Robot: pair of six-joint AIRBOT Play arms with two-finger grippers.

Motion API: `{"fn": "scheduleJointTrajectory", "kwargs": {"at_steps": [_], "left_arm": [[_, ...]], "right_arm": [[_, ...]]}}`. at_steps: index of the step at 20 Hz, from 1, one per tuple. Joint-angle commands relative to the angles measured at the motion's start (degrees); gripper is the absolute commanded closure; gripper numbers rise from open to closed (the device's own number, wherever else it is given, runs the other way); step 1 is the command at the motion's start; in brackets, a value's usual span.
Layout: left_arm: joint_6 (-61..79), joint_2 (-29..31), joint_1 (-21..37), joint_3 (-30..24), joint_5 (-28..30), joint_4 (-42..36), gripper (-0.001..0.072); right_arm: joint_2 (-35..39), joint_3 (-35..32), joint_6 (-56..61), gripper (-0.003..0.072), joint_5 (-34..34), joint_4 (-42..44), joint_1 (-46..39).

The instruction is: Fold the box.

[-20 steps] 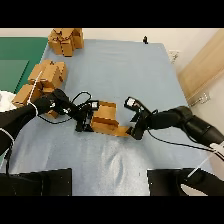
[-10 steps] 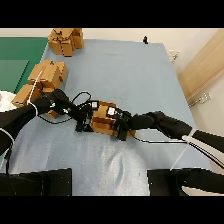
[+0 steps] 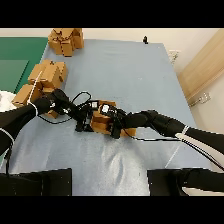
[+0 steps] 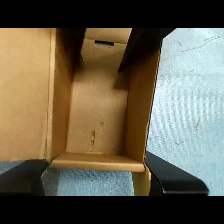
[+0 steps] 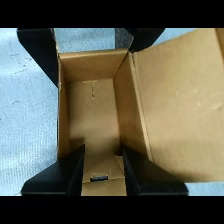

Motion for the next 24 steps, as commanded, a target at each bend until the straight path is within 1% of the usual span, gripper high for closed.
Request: {"fn": "scheduleJointTrajectory", "kwargs": {"at_steps": [1, 2, 3, 4, 6, 8, 10, 11, 12, 13, 14, 15, 16, 17, 18, 20, 21, 22, 24], "left_arm": [[-0.11, 0.07, 0.02, 0.04, -0.04, -0.02, 0.0697], [-0.11, 0.04, 0.02, 0.04, -0.04, 0.0, 0.0697], [-0.11, 0.07, 0.02, 0.04, -0.04, 0.0, 0.0697], [-0.11, 0.07, 0.02, 0.04, -0.04, -0.02, 0.0696], [-0.11, 0.04, 0.02, 0.04, -0.07, 0.0, 0.0697], [-0.11, 0.04, 0.02, 0.04, -0.04, 0.0, 0.0697], [-0.11, 0.04, 0.02, 0.04, -0.04, 0.0, 0.0697], [-0.13, 0.04, 0.04, 0.04, -0.04, 0.0, 0.0697], [-0.13, 0.04, 0.04, 0.04, -0.04, 0.02, 0.0697], [-0.11, 0.04, 0.04, 0.04, -0.04, 0.02, 0.0697], [-0.11, 0.04, 0.04, 0.04, -0.02, 0.02, 0.0696], [-0.13, 0.04, 0.04, 0.04, -0.02, 0.02, 0.0697], [-0.13, 0.04, 0.04, 0.04, -0.04, 0.02, 0.0697], [-0.13, 0.04, 0.02, 0.04, -0.04, 0.0, 0.0697], [-0.13, 0.04, 0.02, 0.04, -0.02, 0.0, 0.0697], [-0.11, 0.04, 0.04, 0.04, 0.0, 0.0, 0.0697], [-0.13, 0.04, 0.04, 0.04, -0.02, 0.0, 0.0697], [-0.11, 0.04, 0.02, 0.04, -0.02, 0.0, 0.0696], [-0.13, 0.04, 0.02, 0.04, -0.02, -0.02, 0.0696]], "right_arm": [[-0.15, 0.13, 1.66, 0.0269, -0.04, 0.11, 0.11], [-0.15, 0.35, 1.64, 0.0269, -0.07, 0.09, 0.11], [0.04, 0.79, 1.64, 0.0254, -0.09, 0.13, 0.11], [0.7, 1.55, 1.66, 0.0218, -0.17, 0.11, 0.13], [2.99, 3.69, 1.66, 0.0213, -1.36, 0.13, 0.13], [6.45, 5.84, 1.81, 0.0211, -3.74, 0.11, 0.11], [10.97, 6.56, 3.72, 0.0214, -7.87, -0.09, -0.48], [13.53, 6.56, 7.32, 0.0298, -11.28, -1.33, -1.14], [16.52, 6.54, 13.6, 0.0669, -16.55, -4.48, -2.21], [19.56, 6.14, 21.86, 0.0684, -23.19, -9.07, -3.93], [22.88, 4.42, 29.57, 0.0684, -27.36, -13.86, -5.92], [26.84, 1.01, 39.21, 0.0684, -27.93, -18.71, -8.37], [31.54, -3.69, 48.09, 0.0685, -26.23, -21.75, -11.69], [35.69, -8.76, 57.77, 0.0686, -23.5, -22.16, -15.5], [38.07, -13.03, 63.84, 0.0686, -22.51, -20.7, -18.88], [37.7, -19.89, 65.99, 0.0686, -23.26, -14.16, -24.06], [35.65, -22.32, 65.26, 0.0686, -21.75, -9.7, -25.16], [33.11, -23.32, 62.31, 0.0686, -20.41, -5.55, -25.22], [26.38, -22.91, 55.23, 0.0686, -19.1, 3.23, -25.11]]}}
